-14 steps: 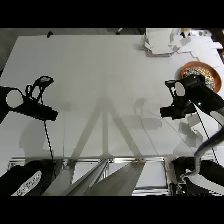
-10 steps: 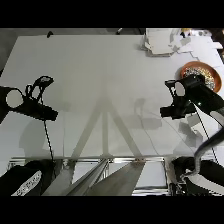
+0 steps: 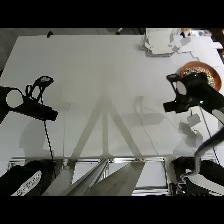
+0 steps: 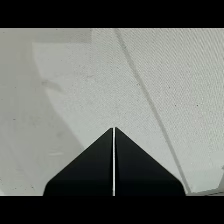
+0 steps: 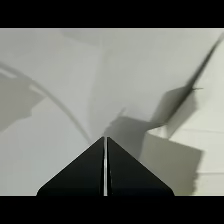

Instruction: Fold the box and place the chain.

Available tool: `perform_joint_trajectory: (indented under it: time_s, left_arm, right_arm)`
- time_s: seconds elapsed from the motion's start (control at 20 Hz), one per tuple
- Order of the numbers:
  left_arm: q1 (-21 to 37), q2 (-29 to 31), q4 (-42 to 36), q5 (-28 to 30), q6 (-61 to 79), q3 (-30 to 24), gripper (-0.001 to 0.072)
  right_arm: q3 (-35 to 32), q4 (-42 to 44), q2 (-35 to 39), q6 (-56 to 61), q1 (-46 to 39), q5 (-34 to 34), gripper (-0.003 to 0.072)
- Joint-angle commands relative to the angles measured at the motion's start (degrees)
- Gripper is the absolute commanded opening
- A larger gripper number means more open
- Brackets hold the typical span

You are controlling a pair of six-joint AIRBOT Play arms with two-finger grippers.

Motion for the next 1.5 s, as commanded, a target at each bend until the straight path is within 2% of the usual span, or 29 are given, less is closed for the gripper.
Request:
perform_joint_trajectory:
  time_s: [0.0, 0.15, 0.2, 0.25, 0.3, 0.35, 0.6, 0.85, 1.0, 1.15, 1.2, 1.25, 1.45]
  left_arm:
    - [0.0, 0.0, 0.0, 0.0, 0.0, 0.0, 0.0009]
    - [0.0, 0.0, 0.0, 0.0, 0.0, 0.0, 0.0009]
    - [0.0, 0.0, 0.0, 0.0, 0.0, 0.0, 0.0009]
    - [0.0, 0.0, 0.0, 0.0, 0.0, 0.0, 0.0009]
    - [0.0, 0.0, 0.0, 0.0, 0.0, 0.0, 0.0009]
    - [0.0, 0.0, 0.0, 0.0, 0.0, 0.0, 0.0009]
    - [0.0, 0.0, 0.0, 0.0, 0.0, 0.0, 0.0009]
    - [0.0, 0.0, 0.0, 0.0, 0.0, 0.0, 0.0009]
    - [0.0, 0.0, 0.0, 0.0, 0.0, 0.0, 0.0009]
    - [0.0, 0.0, 0.0, 0.0, 0.0, 0.0, 0.0009]
    - [0.0, 0.0, 0.0, 0.0, 0.0, 0.0, 0.0009]
    - [0.0, 0.0, 0.0, 0.0, 0.0, 0.0, 0.0009]
    - [0.0, 0.0, 0.0, 0.0, 0.0, 0.0, 0.0009]
  right_arm:
    - [5.1, -10.7, 0.0, -3.6, -8.9, 0.8, 0.0013]
    - [11.4, -10.3, -0.9, -8.9, -26.6, 1.7, 0.0015]
    - [12.8, -10.2, -1.2, -12.5, -32.2, 1.1, 0.0041]
    - [13.9, -10.2, -1.5, -15.3, -36.7, 0.8, 0.0225]
    - [15.0, -9.5, -2.1, -16.3, -41.2, -0.2, 0.0492]
    - [16.0, -8.3, -3.0, -16.5, -44.9, -0.8, 0.0544]
    - [18.1, -7.3, -10.9, -20.9, -55.9, 4.1, 0.0544]
    - [18.1, -9.2, -17.1, -24.3, -57.7, 6.0, 0.0528]
    - [18.1, -11.0, -21.5, -24.2, -57.7, 7.6, 0.0491]
    - [18.1, -11.7, -24.8, -23.3, -57.7, 6.9, 0.0324]
    - [18.1, -11.8, -25.5, -23.0, -57.7, 7.2, 0.0198]
    - [18.1, -11.6, -26.0, -22.9, -57.7, 7.7, 0.0025]
    - [18.1, -9.2, -25.2, -24.4, -55.8, 10.4, 0.0016]
